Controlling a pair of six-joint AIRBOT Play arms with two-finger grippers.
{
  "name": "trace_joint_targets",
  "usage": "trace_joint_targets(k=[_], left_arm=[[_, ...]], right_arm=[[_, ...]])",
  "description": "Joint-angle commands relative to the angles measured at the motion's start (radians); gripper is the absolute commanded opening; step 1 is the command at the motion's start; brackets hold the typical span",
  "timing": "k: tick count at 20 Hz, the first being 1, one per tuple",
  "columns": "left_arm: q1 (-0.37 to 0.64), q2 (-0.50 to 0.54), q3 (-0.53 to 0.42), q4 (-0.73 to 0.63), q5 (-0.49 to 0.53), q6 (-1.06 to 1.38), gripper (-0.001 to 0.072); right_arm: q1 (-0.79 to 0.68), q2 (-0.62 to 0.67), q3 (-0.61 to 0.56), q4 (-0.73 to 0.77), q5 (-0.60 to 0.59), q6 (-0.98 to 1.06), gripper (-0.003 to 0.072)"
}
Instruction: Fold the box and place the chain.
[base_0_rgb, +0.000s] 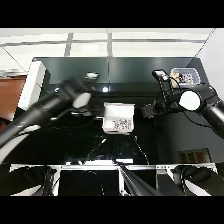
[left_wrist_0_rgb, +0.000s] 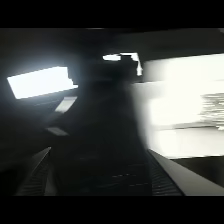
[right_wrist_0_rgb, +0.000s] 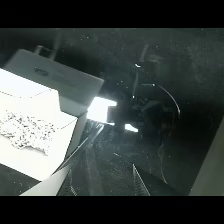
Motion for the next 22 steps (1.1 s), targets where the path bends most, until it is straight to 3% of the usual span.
trace_joint_targets(k=[1, 4, 6, 7, 15, 19, 22], left_arm=[[0.171, 0.167, -0.162, 0.044, -0.104, 0.092, 0.0711], [0.406, 0.246, -0.392, -0.362, 0.151, 0.319, 0.0710], [0.492, 0.230, -0.508, -0.727, 0.283, 0.713, 0.0707], [0.503, 0.208, -0.536, -0.828, 0.299, 0.885, 0.0706], [0.355, 0.063, -0.546, -0.875, 0.349, 2.032, 0.0718], [0.354, 0.012, -0.532, -0.998, 0.472, 2.401, 0.0720], [0.353, -0.028, -0.514, -1.099, 0.528, 2.487, 0.0720]], right_arm=[[-0.001, 0.001, 0.000, 0.000, 0.001, -0.001, 0.0439], [-0.001, 0.001, 0.000, 0.002, -0.005, -0.002, 0.0438], [-0.001, 0.001, 0.000, 0.004, -0.017, 0.000, 0.0439], [-0.001, 0.001, 0.000, 0.004, -0.024, 0.009, 0.0439], [-0.001, 0.001, 0.000, 0.004, -0.047, 0.048, 0.0439], [-0.001, 0.001, 0.000, 0.008, -0.047, 0.060, 0.0439], [-0.001, 0.001, 0.000, 0.008, -0.047, 0.079, 0.0439]])
